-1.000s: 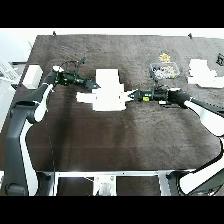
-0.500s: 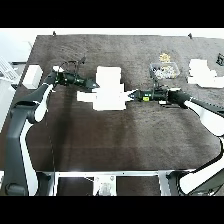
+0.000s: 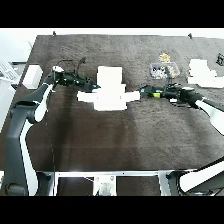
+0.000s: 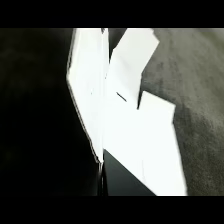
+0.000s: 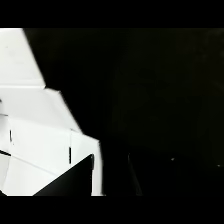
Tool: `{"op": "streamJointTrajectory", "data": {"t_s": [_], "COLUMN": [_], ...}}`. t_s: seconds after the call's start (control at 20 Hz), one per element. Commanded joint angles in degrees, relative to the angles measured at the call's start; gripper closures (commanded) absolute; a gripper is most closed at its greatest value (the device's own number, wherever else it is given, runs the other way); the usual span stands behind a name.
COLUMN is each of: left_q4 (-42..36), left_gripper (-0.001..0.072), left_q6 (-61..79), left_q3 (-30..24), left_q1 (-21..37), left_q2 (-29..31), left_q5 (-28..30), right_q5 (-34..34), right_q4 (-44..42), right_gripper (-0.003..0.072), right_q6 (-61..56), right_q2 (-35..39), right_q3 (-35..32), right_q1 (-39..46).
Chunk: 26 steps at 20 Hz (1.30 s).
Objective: Fold the box and place the chain.
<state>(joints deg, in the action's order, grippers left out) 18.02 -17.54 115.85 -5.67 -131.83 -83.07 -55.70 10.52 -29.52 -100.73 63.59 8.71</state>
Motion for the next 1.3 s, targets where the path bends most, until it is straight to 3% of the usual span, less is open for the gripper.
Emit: {"op": "streamJointTrajectory", "data": {"t_s": [0.0, 0.3, 0.6, 0.85, 1.25], "left_q4": [-3.4, -3.5, -8.0, -9.6, -7.5], "left_gripper": [0.0694, 0.0694, 0.0694, 0.0694, 0.0693], "left_q6": [10.4, 21.1, 39.0, 47.4, 48.1], "left_q3": [0.0, -6.2, -22.4, -27.2, -27.5], "left_q1": [0.0, 0.0, -0.3, -0.3, -0.3], "left_q2": [0.1, 2.3, 11.4, 11.4, 11.3], "left_q5": [-4.4, -3.3, 8.7, 11.7, 12.1], "right_q5": [-1.6, -1.7, -1.8, -1.8, -2.2], "right_q4": [-2.4, -2.6, -2.6, -2.6, -2.6], "right_gripper": [0.0404, 0.0402, 0.0403, 0.0403, 0.0393], "right_q6": [0.2, 3.2, 4.3, 4.8, 4.8], "right_q2": [0.6, 0.6, 0.6, 0.6, 0.6], "right_q3": [0.0, 0.0, 0.0, 0.0, 0.0], "right_q1": [3.7, 4.5, 5.3, 5.6, 5.8]}}
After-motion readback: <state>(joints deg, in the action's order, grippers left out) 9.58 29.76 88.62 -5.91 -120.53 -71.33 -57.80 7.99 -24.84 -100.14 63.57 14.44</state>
